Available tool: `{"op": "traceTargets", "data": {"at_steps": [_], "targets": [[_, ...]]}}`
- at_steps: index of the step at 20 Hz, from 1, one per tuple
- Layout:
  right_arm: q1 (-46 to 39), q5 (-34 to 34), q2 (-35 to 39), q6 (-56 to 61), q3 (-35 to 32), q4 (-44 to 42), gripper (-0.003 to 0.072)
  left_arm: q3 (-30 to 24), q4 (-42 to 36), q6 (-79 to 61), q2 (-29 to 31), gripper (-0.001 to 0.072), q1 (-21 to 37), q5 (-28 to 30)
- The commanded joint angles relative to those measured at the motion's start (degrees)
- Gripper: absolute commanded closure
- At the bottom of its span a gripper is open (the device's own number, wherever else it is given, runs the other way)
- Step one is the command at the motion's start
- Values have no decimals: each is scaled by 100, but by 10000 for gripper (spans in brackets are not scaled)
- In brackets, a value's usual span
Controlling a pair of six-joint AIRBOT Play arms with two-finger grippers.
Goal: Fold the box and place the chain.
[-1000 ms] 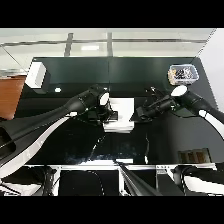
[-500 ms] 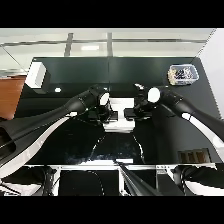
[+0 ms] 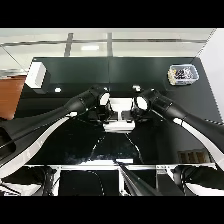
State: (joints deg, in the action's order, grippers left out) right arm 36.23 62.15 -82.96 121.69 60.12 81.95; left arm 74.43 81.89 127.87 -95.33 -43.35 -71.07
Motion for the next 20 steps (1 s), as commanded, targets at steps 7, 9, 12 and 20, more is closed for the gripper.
{"op": "traceTargets", "data": {"at_steps": [7, 9, 12, 20], "targets": [[31, 66, -260, 188, 9, -396, 674, 7, 9, 0, 2, 686, 4, -92], [24, 245, -260, 111, 9, -396, 673, 7, 9, 0, 2, 686, 4, -96], [20, 299, -245, 66, 20, -391, 626, 7, 9, 0, 2, 686, 7, -63], [20, 203, -243, -26, 22, -376, 673, 7, 9, 0, 2, 686, 4, -52]]}}
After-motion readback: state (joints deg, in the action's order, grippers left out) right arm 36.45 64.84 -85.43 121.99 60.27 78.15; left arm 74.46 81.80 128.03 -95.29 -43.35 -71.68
